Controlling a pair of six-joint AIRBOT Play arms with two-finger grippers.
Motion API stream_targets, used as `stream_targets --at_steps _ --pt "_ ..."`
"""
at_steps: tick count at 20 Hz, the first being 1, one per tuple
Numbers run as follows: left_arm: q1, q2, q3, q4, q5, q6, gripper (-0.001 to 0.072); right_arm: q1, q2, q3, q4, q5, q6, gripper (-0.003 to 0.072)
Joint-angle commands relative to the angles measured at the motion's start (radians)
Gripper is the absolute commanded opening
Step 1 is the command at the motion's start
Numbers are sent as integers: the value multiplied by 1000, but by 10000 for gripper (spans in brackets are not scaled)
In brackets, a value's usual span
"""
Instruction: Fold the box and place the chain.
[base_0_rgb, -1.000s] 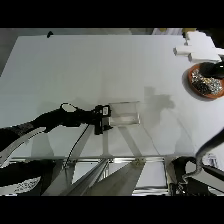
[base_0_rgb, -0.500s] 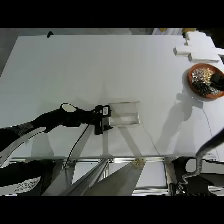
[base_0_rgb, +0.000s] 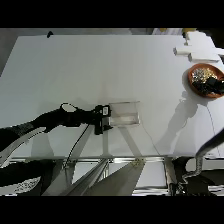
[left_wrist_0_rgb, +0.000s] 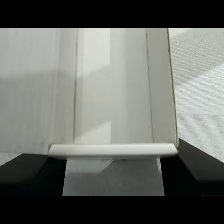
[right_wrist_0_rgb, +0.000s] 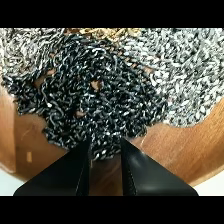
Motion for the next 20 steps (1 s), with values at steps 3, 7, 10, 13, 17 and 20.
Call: stream_targets --at_steps 3,7,10,13,17,20 --pt "0 1 0 0 0 0 88 -1 -5 0 -29 -31 16 168" --pt "0 1 0 0 0 0 88 -13 -5 0 -53 -37 34 168" --pt "0 1 0 0 0 0 88 -19 -19 0 -52 -40 34 168" --pt "0 1 0 0 0 0 88 -18 -40 0 -48 -61 34 168" --pt "0 1 0 0 0 0 88 -18 -60 0 -24 -90 34 168" --pt "0 1 0 0 0 0 88 -18 -64 0 -18 -103 34 92"
